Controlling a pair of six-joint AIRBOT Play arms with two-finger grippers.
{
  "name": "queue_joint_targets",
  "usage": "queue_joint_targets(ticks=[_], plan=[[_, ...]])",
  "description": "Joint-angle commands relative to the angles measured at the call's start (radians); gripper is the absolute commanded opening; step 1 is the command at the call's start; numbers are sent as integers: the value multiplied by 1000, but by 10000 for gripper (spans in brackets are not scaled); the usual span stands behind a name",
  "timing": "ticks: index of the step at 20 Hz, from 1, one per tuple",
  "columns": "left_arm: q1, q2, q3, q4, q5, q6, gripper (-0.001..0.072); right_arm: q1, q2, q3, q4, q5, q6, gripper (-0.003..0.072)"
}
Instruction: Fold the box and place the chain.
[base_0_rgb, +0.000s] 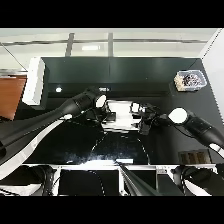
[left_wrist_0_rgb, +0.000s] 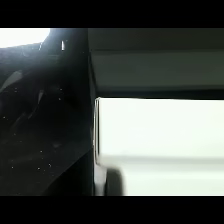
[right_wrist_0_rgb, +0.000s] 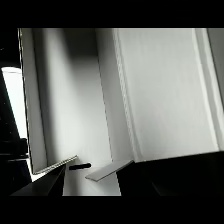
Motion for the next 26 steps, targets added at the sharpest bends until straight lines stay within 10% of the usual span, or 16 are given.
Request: queue_joint_targets(ticks=[1,2,6,17,19,26], plan=[[0,-1,1,5,-8,3,30,-23,72,1,-91,3,116,47],[0,-1,1,5,-9,3,30,-27,76,1,-92,12,117,50],[0,-1,1,4,-8,3,30,-28,76,1,-93,49,134,644],[0,-1,1,1,-4,3,30,-9,6,1,-39,122,-138,640],[0,-1,1,1,-5,3,30,-9,-31,1,-39,110,-138,466],[0,-1,1,1,-5,3,29,-9,-41,1,12,31,-105,462]])
